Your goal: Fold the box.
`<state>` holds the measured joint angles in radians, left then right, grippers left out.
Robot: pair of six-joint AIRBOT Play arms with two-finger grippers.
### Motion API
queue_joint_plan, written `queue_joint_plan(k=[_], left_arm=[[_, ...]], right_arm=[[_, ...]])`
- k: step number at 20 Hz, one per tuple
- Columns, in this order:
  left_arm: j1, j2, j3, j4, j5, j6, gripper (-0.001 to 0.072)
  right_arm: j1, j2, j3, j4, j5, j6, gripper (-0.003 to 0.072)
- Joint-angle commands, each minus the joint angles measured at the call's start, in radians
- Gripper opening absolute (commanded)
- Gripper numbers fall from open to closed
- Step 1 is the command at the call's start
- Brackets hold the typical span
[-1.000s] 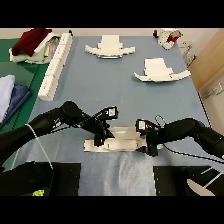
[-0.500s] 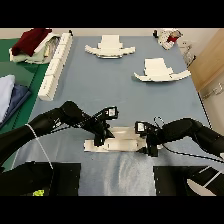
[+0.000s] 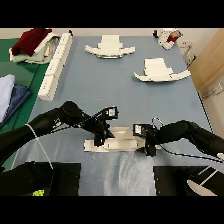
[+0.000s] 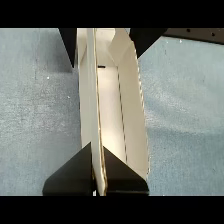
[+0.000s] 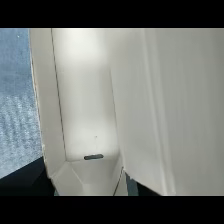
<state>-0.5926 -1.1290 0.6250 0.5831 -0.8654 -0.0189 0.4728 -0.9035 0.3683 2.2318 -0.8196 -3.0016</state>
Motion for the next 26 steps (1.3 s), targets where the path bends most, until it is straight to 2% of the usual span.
queue_joint_plan(k=[1,14,15,17,26], left_arm=[[0.0,0.0,0.0,0.0,0.0,0.0,0.0016],[0.0,0.0,0.0,0.0,0.0,0.0,0.0016],[0.0,0.0,0.0,0.0,0.0,0.0,0.0016],[0.0,0.0,0.0,0.0,0.0,0.0,0.0016],[0.0,0.0,0.0,0.0,0.0,0.0,0.0016]], right_arm=[[0.003,-0.001,-0.005,-0.008,0.024,0.0,0.0646],[0.04,-0.019,-0.019,-0.018,0.074,0.001,0.0645],[0.04,-0.019,-0.019,-0.018,0.074,0.0,0.0634],[0.04,-0.02,-0.019,-0.018,0.071,0.001,0.0515],[0.04,-0.018,-0.018,-0.018,0.07,0.001,0.0508]])
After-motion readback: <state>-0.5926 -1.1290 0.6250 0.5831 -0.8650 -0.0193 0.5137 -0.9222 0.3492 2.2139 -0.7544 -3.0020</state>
